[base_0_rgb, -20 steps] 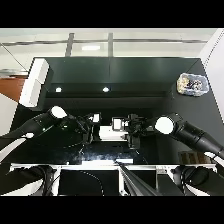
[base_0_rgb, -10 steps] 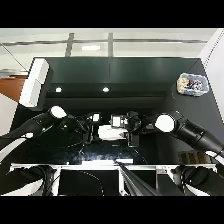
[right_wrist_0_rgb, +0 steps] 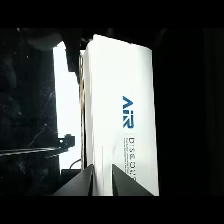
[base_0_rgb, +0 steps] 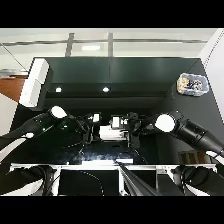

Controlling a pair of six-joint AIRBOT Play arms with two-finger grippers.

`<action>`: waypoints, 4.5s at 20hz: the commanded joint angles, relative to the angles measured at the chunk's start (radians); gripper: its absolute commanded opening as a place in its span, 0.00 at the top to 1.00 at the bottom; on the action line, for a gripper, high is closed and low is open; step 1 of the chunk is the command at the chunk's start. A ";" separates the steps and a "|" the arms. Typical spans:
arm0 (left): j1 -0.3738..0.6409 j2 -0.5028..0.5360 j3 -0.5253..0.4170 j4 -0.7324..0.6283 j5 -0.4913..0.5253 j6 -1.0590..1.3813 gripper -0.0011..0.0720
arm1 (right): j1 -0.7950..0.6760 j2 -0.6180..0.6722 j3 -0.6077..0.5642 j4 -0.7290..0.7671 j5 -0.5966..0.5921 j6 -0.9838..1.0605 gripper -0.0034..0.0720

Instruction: Fold the box and place the chain.

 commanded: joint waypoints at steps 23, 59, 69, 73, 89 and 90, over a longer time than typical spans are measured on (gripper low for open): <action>0.000 0.000 0.000 0.000 0.000 -0.001 0.26 | -0.212 0.040 0.065 0.032 0.278 0.648 0.92; -0.072 0.240 0.092 0.151 0.022 -0.468 0.01 | -0.592 0.006 0.095 0.291 0.285 0.699 0.90; -0.307 0.006 0.224 0.153 0.141 -0.525 0.01 | -0.592 0.006 0.093 0.284 0.281 0.699 0.90; -0.307 -0.016 0.224 0.154 0.141 -0.525 0.01 | -0.593 0.006 0.093 0.265 0.278 0.699 0.90; -0.339 -0.076 0.224 0.266 0.175 -0.596 0.00 | -0.593 0.006 0.093 0.260 0.265 0.699 0.90; -0.355 -0.095 0.224 0.278 0.187 -0.596 0.00 | -0.593 0.006 0.093 0.261 0.262 0.699 0.90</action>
